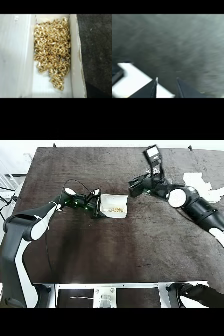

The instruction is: Fold the box and place the chain.

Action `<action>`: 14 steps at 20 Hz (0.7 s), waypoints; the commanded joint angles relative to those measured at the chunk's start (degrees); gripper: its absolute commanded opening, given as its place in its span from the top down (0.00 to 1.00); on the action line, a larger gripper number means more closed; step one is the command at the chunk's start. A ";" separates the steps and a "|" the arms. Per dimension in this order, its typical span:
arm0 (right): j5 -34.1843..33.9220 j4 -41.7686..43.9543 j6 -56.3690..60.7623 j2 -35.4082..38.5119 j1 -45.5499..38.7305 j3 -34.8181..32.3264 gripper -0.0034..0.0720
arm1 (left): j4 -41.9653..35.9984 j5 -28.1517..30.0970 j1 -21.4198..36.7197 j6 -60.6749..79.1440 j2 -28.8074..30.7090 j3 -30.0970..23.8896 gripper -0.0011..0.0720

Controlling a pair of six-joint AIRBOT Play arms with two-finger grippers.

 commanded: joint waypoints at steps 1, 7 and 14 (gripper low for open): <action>0.39 9.11 -16.02 0.07 -6.25 1.42 0.56 | 0.00 0.02 0.02 0.02 0.00 0.00 0.31; 13.68 36.33 -44.11 -11.19 -13.05 8.00 0.56 | 0.00 0.02 0.02 0.02 0.00 0.00 0.31; 27.96 42.23 -51.41 -26.69 -14.38 20.20 0.56 | 0.00 0.02 0.02 0.02 0.00 0.00 0.31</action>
